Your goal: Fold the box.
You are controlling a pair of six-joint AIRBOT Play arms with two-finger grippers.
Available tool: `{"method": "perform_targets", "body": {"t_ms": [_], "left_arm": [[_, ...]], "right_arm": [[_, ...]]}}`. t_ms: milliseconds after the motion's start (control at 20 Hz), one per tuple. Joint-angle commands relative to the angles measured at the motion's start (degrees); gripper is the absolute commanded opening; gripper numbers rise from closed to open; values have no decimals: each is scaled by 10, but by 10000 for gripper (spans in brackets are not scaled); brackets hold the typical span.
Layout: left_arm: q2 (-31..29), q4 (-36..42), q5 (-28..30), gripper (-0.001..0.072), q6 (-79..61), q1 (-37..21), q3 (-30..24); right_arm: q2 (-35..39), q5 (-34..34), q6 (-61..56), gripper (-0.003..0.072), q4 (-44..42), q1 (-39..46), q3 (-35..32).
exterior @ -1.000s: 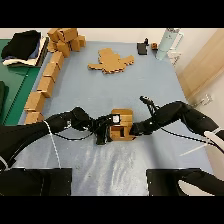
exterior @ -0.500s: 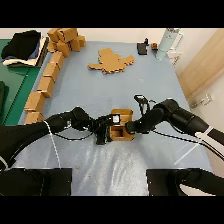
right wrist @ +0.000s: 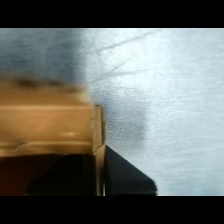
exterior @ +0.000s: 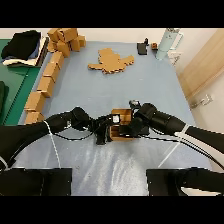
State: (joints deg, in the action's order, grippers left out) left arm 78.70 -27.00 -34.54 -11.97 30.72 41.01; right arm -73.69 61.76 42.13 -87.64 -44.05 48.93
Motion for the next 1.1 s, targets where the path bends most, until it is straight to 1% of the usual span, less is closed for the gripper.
{"method": "perform_targets", "body": {"t_ms": [0,50,100,200,250,300,350,650,800,900,1000,1050], "left_arm": [[0,0,0,552,0,0,1],[0,0,0,552,0,0,1],[0,0,0,552,0,0,1],[0,0,0,552,0,0,1],[0,0,0,552,0,0,1],[0,0,0,552,0,0,1],[0,0,0,552,0,0,1],[0,0,0,552,0,0,1],[0,0,0,552,0,0,1],[0,0,0,552,0,0,1],[0,0,0,552,0,0,1],[0,0,0,552,0,0,1]], "right_arm": [[-22,-2,-26,70,28,-7,5],[-22,-1,-26,16,34,-7,5],[-22,1,-26,5,40,-7,5],[-22,4,-26,6,44,-7,5],[-22,5,-26,101,44,-7,5],[-22,5,-26,274,43,-7,6],[-21,9,-26,309,42,-7,9],[-3,42,-27,308,43,-7,33],[-3,57,-31,302,48,-7,34],[-3,63,-37,236,63,-7,34],[-3,62,-37,57,64,-7,34],[-3,62,-36,6,65,-7,34]]}}
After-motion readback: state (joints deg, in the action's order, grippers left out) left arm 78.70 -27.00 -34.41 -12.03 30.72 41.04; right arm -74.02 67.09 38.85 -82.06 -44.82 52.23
